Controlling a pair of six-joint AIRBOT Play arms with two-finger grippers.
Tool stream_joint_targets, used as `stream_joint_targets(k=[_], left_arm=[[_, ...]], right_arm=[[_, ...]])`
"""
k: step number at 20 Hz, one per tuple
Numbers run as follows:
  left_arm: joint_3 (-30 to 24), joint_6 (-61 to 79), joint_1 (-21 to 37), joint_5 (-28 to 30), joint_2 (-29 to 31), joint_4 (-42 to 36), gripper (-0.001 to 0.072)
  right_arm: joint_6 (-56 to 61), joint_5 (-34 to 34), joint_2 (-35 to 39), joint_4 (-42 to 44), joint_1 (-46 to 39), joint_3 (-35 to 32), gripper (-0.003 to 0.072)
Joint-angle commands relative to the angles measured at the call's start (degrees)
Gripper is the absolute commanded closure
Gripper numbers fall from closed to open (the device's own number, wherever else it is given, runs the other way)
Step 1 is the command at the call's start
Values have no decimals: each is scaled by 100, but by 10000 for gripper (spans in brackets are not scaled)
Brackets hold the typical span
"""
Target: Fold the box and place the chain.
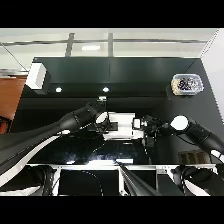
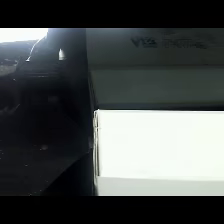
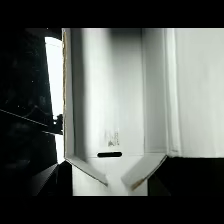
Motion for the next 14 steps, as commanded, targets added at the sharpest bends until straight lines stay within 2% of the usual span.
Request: stream_joint_targets(k=[1,2,4,5,6,7,8,14], left_arm=[[0,44,7,-31,4,37,683],[0,44,7,-31,4,33,683],[0,46,7,-15,4,31,682],[0,46,7,9,4,22,682],[0,46,7,13,4,17,681],[0,61,4,9,4,-2,680],[0,105,4,4,4,-26,681],[0,103,7,-11,4,-24,681]], right_arm=[[-160,-92,63,-70,9,0,21],[-188,-92,63,-68,9,0,57],[-203,-92,59,63,9,0,64],[-219,-92,46,190,9,0,218],[-221,-92,15,306,9,0,257],[-221,-92,-24,380,9,0,368],[-216,-90,-50,490,9,0,563],[-219,-229,-396,1635,11,0,556]])
